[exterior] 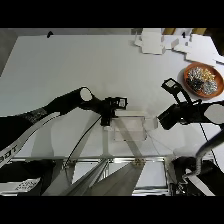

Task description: Fold the box and place the chain.

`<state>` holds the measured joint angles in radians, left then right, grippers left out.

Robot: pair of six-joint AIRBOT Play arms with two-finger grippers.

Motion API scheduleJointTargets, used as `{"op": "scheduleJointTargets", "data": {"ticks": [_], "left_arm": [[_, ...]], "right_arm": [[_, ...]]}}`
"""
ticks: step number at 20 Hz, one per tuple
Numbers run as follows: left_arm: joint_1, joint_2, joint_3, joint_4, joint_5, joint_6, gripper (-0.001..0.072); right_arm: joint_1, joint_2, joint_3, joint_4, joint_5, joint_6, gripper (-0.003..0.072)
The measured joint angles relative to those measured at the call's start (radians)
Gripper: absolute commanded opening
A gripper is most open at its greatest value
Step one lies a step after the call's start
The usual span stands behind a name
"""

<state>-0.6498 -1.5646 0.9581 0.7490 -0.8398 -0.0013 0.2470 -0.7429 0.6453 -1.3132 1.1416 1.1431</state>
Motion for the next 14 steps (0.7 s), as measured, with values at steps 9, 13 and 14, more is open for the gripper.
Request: {"op": "scheduleJointTargets", "data": {"ticks": [9, 13, 14], "left_arm": [[0.0, -0.02, 0.001, -0.004, 0.008, 0.0, 0.0012], [0.0, -0.019, 0.001, -0.002, 0.003, -0.003, 0.0008], [-0.002, -0.016, 0.0, 0.002, 0.0, -0.005, 0.0007]], "right_arm": [[0.0, 0.0, 0.0, -0.012, 0.002, 0.0, 0.0296], [0.0, 0.0, 0.0, -0.019, 0.003, 0.0, 0.0296], [0.0, 0.0, 0.0, -0.02, 0.004, 0.0, 0.0296]]}}
